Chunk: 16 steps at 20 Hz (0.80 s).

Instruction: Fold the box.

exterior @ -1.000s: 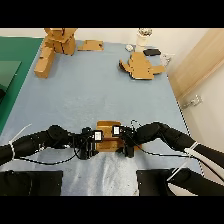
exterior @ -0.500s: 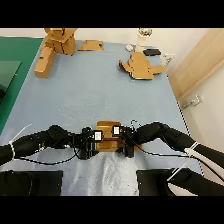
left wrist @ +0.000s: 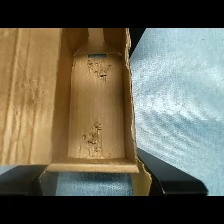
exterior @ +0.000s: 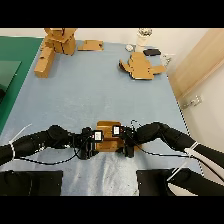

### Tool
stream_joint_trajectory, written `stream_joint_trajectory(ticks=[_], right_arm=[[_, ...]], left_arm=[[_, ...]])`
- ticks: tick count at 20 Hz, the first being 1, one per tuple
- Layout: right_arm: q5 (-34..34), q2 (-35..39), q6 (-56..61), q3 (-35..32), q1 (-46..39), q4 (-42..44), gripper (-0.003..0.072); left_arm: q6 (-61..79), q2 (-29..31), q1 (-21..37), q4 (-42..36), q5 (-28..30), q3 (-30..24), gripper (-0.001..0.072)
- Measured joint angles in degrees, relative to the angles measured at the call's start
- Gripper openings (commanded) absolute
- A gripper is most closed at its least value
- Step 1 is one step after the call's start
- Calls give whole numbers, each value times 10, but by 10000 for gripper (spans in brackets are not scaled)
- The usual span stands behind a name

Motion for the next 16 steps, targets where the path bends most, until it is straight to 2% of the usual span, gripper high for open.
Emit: stream_joint_trajectory(ticks=[2,6,10,13,16], right_arm=[[-9,0,0,0,0,2,713],[-23,2,24,10,1,-3,714],[-47,29,105,18,0,-55,714],[-81,74,176,20,0,-100,711],[-112,143,296,21,0,-129,706]], left_arm=[[0,0,0,0,0,0,590],[1,0,0,0,1,0,590],[0,0,0,0,2,0,589],[0,0,0,0,3,0,590],[0,0,0,0,2,0,590]])
